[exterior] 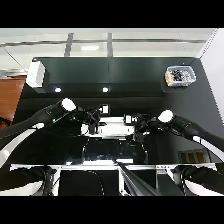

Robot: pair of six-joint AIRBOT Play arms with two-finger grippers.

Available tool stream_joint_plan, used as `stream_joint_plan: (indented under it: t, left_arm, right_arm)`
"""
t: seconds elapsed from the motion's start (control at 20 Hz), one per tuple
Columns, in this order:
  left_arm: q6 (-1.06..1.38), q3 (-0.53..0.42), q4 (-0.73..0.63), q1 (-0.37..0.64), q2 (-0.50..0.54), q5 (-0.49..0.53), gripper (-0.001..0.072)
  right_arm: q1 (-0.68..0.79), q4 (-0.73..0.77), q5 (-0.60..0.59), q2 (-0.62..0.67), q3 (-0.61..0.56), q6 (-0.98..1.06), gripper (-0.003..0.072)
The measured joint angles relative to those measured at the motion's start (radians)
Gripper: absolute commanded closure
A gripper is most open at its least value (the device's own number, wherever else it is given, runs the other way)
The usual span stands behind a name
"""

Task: Fold the box and place the chain.

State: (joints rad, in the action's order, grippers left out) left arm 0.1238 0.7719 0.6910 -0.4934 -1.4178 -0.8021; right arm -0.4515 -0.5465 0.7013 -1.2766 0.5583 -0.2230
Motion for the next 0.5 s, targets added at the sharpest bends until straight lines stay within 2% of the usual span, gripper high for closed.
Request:
stream_joint_plan:
  t: [0.45,0.5]
  left_arm:
    - [0.0,0.0,0.0,0.0,0.0,-0.002,0.0688]
    - [0.0,0.0,0.0,0.0,0.0,-0.002,0.0688]
  right_arm:
    - [0.022,-0.01,0.024,0.0,0.0,0.006,0.0018]
    - [0.022,-0.011,0.024,0.0,0.0,0.006,0.0075]
